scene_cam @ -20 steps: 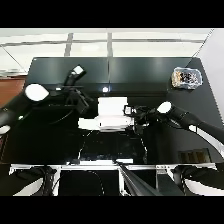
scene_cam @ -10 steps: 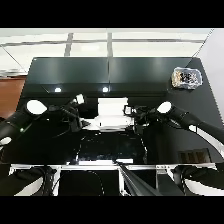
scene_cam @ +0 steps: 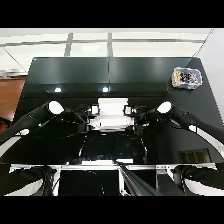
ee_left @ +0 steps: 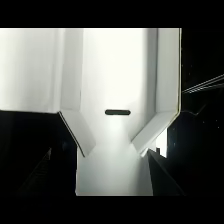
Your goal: Fold the box and place the chain.
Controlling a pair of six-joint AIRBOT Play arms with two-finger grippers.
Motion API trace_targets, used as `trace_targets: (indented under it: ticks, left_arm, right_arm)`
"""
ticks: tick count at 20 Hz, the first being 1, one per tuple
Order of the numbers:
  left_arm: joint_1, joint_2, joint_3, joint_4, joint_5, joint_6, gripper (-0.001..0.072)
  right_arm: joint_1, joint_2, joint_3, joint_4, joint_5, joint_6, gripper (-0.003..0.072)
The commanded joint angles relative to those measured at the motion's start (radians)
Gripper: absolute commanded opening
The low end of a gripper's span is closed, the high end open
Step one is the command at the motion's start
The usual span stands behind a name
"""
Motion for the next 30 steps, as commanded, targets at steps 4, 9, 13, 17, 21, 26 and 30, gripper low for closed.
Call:
trace_targets:
  ticks: [4,9,13,17,21,26,30]
  left_arm:
    - [-0.005,-0.014,0.006,-0.038,-0.089,0.015,0.0463]
    - [-0.005,-0.014,0.006,-0.050,-0.071,0.014,0.0276]
    - [-0.016,-0.015,0.006,-0.079,-0.035,0.013,0.0155]
    - [-0.066,-0.027,0.007,-0.084,0.014,0.009,0.0162]
    - [-0.084,-0.036,0.007,-0.089,0.013,0.004,0.0163]
    - [-0.085,-0.037,0.022,-0.099,0.013,0.002,0.0163]
    - [-0.085,-0.064,0.025,-0.188,0.013,0.003,0.0163]
  right_arm:
    - [0.001,-0.001,0.000,0.000,0.000,0.000,0.0238]
    - [0.001,-0.001,0.000,0.000,0.000,0.000,0.0238]
    - [0.001,-0.001,0.000,0.000,0.000,0.000,0.0238]
    - [0.001,-0.001,0.000,0.000,0.000,0.000,0.0238]
    - [0.001,-0.001,0.000,0.000,0.000,0.000,0.0238]
    - [0.001,-0.001,0.000,0.000,0.000,0.000,0.0238]
    - [0.001,-0.001,0.000,0.000,0.000,0.000,0.0238]
